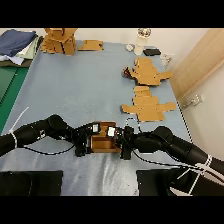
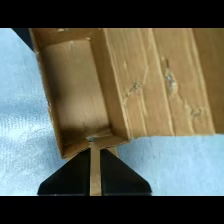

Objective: Fold the box.

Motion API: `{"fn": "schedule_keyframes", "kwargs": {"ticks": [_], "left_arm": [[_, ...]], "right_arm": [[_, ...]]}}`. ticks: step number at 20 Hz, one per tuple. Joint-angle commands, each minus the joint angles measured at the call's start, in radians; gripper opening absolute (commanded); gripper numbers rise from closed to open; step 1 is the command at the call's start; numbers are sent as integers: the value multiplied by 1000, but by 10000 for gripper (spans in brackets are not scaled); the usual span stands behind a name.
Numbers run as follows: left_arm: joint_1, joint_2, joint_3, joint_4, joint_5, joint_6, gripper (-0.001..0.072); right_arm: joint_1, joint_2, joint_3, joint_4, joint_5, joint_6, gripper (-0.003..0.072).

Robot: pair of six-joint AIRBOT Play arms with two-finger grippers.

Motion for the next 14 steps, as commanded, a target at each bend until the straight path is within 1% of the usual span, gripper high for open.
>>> {"fn": "schedule_keyframes", "kwargs": {"ticks": [1,5,6,7,8,9,11,12,13,14], "left_arm": [[0,0,-1,0,0,0,396],[0,0,-1,0,0,0,396],[0,0,-1,0,1,0,396],[0,0,-1,0,1,0,396],[0,0,-1,0,1,0,396],[0,0,-1,0,1,0,396],[0,0,-1,0,1,0,396],[0,0,-1,0,1,0,396],[0,0,-1,0,1,0,396],[0,0,-1,0,1,0,396]], "right_arm": [[36,-5,3,8,11,-20,88],[52,-21,3,8,68,-29,88],[52,-27,3,8,71,-29,113],[52,-32,2,8,71,-29,230],[52,-38,2,9,70,-29,433],[52,-42,2,10,69,-29,461],[52,-47,3,9,69,-29,458],[52,-42,4,10,58,-27,418],[52,-34,8,9,34,-25,319],[52,-19,9,9,13,-25,268]]}}
